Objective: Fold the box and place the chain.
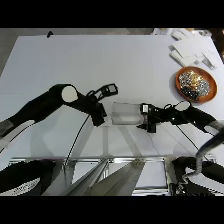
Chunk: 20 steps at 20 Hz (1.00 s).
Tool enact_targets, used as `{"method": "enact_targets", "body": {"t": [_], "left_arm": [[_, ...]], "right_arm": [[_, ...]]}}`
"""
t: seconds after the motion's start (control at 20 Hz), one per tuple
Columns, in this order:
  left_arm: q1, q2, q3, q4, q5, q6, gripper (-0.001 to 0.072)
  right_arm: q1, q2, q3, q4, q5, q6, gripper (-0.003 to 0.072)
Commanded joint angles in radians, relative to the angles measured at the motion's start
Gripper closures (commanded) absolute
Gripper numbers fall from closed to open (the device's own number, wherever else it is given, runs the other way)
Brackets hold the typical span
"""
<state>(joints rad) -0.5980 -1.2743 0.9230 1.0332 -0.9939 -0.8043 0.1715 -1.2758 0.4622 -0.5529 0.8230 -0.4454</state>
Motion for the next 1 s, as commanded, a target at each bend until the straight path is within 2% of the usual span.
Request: {"method": "enact_targets", "body": {"t": [0.0,0.1,0.3,0.6,0.95], "left_arm": [[0.088,0.06,-0.001,0.086,-0.044,-0.328,0.0706],[0.143,0.06,-0.023,0.093,-0.031,-0.453,0.0706],[0.218,0.019,-0.134,-0.016,0.105,-0.642,0.0706],[0.178,-0.118,-0.15,-0.159,0.101,-0.636,0.0705],[0.122,-0.156,-0.15,-0.261,0.1,-0.635,0.0705]], "right_arm": [[0.0,0.0,0.0,0.0,0.0,0.0,0.0251],[0.0,0.0,0.0,0.0,0.0,0.0,0.0251],[0.0,0.0,0.0,0.0,0.0,0.0,0.0251],[0.0,0.0,0.0,0.0,0.0,0.0,0.0251],[0.0,0.0,0.0,0.0,0.0,0.0,0.0251]]}}
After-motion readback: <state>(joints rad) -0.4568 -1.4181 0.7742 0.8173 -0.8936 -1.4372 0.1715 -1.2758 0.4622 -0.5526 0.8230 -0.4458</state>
